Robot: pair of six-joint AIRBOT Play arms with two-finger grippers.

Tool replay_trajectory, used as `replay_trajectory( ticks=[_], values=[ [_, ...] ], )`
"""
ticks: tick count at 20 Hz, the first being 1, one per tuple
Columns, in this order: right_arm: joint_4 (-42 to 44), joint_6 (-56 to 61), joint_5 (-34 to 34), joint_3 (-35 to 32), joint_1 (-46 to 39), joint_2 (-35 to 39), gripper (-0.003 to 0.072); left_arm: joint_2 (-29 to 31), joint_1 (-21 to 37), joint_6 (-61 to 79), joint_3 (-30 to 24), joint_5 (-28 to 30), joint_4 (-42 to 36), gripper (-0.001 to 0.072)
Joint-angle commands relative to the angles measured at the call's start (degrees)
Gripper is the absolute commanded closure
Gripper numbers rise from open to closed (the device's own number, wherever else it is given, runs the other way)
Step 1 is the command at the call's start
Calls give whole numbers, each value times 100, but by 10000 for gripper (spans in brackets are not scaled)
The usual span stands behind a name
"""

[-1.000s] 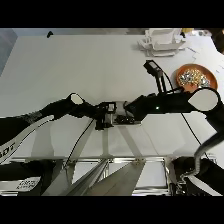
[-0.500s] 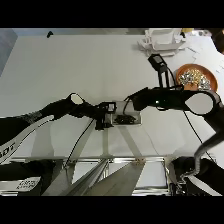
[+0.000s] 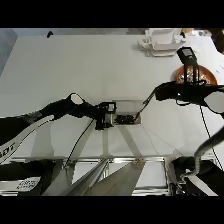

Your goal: Fold the box and place the chain.

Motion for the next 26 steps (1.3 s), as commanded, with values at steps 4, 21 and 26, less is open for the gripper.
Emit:
replay_trajectory(
  ticks=[4,21,26],
  values=[
    [273,-155,1572,4,-98,431,671,2,7,2,7,0,2,622],
    [2573,-1864,-400,-234,1880,-1126,670,2,7,2,7,0,2,622],
    [2374,-1867,-323,-232,1875,-1449,443,2,7,2,7,2,2,622]
  ],
)
